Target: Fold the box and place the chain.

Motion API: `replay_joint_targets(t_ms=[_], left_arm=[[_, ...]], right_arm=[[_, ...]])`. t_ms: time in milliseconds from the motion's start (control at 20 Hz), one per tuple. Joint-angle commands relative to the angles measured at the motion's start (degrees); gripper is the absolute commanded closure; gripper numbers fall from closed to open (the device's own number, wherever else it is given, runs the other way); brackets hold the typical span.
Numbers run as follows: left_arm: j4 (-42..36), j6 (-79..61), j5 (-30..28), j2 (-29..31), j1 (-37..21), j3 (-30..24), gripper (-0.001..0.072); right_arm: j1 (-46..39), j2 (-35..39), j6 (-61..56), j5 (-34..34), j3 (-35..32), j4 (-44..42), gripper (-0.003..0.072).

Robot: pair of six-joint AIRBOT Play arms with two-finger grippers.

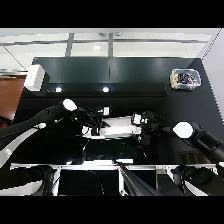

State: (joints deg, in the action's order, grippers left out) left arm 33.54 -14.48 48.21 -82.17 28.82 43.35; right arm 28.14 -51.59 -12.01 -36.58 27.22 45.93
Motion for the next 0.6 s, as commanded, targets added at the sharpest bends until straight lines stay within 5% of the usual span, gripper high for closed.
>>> replay_joint_targets(t_ms=[0, 550], left_arm=[[0.0, -0.1, 0.0, 0.0, 0.0, 0.0, 0.0681], [0.0, -0.1, 0.0, 0.0, 0.0, 0.0, 0.0681]], right_arm=[[-0.4, 0.0, 0.7, -0.5, 0.2, 0.2, 0.0019], [-2.7, -0.6, 0.7, -3.8, 0.1, 0.6, 0.0019]])
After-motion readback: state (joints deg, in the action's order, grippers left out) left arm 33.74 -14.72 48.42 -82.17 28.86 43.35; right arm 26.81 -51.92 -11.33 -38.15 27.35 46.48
